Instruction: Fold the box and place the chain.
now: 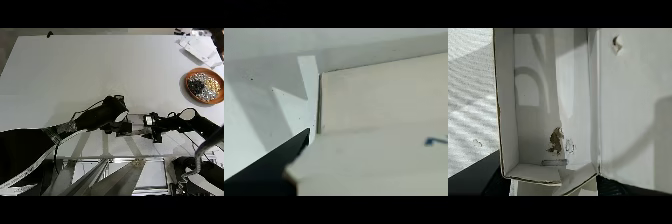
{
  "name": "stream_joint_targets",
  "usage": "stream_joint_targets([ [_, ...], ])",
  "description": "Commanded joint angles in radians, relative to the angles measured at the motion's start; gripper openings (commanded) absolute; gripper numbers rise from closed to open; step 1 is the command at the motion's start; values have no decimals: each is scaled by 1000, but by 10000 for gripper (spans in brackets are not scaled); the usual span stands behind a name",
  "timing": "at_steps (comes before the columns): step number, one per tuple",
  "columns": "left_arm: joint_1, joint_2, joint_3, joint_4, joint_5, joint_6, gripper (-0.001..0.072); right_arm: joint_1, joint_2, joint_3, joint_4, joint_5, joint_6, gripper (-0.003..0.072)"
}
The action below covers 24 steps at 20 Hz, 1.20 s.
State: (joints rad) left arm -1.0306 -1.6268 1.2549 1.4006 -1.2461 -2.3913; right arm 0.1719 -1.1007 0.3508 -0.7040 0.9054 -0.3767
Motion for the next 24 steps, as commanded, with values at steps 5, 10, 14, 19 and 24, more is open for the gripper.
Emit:
stream_joint_targets([
  [5,38,87,0,-65,-12,89,408,0,0,0,1,-2,2,385],
  [10,109,288,0,-32,-26,296,408,0,0,0,1,-2,2,385],
  [14,156,451,-100,62,-10,890,511,0,0,0,1,-2,2,385],
  [19,279,560,-455,-362,27,1765,701,0,0,0,1,-1,2,385],
  [24,293,458,-536,-564,307,2036,702,0,0,0,1,-2,2,385],
])
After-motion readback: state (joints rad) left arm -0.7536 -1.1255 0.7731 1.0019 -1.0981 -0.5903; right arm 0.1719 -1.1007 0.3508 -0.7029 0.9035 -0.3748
